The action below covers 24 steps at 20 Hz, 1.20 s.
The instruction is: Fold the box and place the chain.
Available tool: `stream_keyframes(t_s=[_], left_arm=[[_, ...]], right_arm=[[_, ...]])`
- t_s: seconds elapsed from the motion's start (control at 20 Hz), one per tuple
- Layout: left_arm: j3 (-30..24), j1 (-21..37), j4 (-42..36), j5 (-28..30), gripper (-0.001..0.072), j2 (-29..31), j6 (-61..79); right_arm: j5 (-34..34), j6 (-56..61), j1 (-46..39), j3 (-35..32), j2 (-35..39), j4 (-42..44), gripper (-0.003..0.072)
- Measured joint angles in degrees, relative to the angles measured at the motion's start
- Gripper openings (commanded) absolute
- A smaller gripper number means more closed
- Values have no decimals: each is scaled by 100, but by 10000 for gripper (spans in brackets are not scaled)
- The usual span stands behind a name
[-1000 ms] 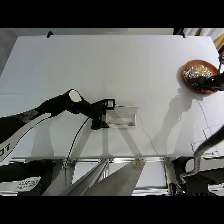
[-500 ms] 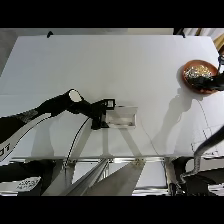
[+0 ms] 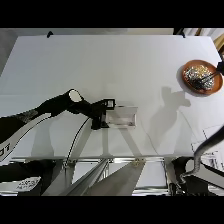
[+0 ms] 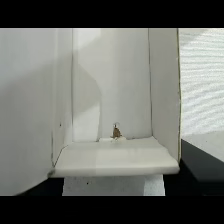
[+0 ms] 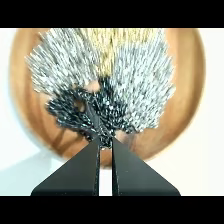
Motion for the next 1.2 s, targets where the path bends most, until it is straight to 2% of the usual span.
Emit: stream_keyframes(t_s=[0.35, 0.55, 1.0, 1.2], left_arm=[[0, 0, 0, 0, 312, 0, 0], [0, 0, -2, 0, 312, 0, 0], [0, 0, -2, 0, 312, 0, 0], [0, 0, -2, 0, 312, 0, 0]], right_arm=[[837, -890, 0, 0, 1821, 1165, 18], [1482, -1287, 0, 0, 2594, 2063, 18], [3217, -1633, 2, 2, 3665, 4052, 18], [3794, -1657, 317, -52, 3917, 4590, 18]])
